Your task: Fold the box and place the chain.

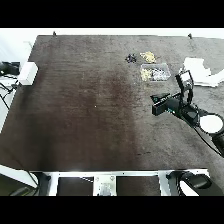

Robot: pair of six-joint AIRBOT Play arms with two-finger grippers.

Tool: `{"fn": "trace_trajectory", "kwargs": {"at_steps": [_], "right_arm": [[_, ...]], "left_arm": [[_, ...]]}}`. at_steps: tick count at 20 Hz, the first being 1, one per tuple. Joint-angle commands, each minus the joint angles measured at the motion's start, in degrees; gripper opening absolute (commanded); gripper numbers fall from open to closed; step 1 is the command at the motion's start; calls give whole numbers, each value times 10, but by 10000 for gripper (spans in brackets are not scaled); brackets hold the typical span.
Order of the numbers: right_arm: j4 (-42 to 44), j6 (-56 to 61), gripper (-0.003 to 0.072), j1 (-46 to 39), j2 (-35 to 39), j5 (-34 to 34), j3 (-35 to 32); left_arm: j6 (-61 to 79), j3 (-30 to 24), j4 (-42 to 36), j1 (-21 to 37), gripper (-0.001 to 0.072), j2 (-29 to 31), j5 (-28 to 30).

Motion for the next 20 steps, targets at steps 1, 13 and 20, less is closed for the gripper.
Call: {"fn": "trace_trajectory", "kwargs": {"at_steps": [1, 13, 20], "right_arm": [[0, -1, 10, 0, 15, -23, 1], [-7, 14, 7, -45, 175, -89, -30], [-37, 14, 7, -71, 292, -37, -141]], "left_arm": [[14, -6, -89, 0, 13, 87, -135], [273, -561, -307, -99, 13, 616, 124], [284, -820, -333, -168, 14, 819, 143]]}}
